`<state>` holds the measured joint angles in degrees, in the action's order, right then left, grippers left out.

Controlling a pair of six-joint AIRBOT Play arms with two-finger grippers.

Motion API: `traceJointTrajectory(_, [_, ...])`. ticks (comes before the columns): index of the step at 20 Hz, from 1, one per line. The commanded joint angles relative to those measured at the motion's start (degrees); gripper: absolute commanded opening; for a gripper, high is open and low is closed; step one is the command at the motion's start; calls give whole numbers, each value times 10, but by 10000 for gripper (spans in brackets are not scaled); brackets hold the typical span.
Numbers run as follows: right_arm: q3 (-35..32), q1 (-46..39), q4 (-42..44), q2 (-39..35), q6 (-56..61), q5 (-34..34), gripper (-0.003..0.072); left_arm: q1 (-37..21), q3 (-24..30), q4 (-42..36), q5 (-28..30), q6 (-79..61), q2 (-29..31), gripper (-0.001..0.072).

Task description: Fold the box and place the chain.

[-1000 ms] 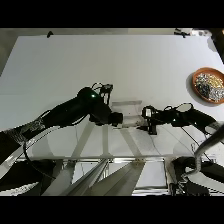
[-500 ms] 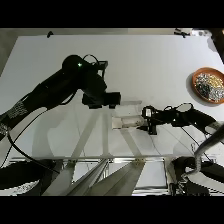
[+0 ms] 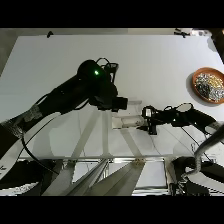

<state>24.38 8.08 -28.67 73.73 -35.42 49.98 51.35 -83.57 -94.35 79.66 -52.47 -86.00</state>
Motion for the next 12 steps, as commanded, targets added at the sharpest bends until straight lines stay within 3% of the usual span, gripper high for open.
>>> traceJointTrajectory(1, [0,0,0,0,0,0,358,28,1,6,4,30,-15,284])
traceJointTrajectory(5, [0,0,0,0,0,0,358,39,10,18,44,33,-18,298])
traceJointTrajectory(6, [0,0,0,0,0,0,358,41,14,27,53,35,-18,331])
traceJointTrajectory(7, [0,0,0,0,0,0,358,45,20,38,61,46,-18,480])
traceJointTrajectory(8, [0,0,0,0,0,0,358,48,29,44,63,56,-18,568])
traceJointTrajectory(12, [0,0,0,0,0,0,358,56,66,33,18,64,-18,580])
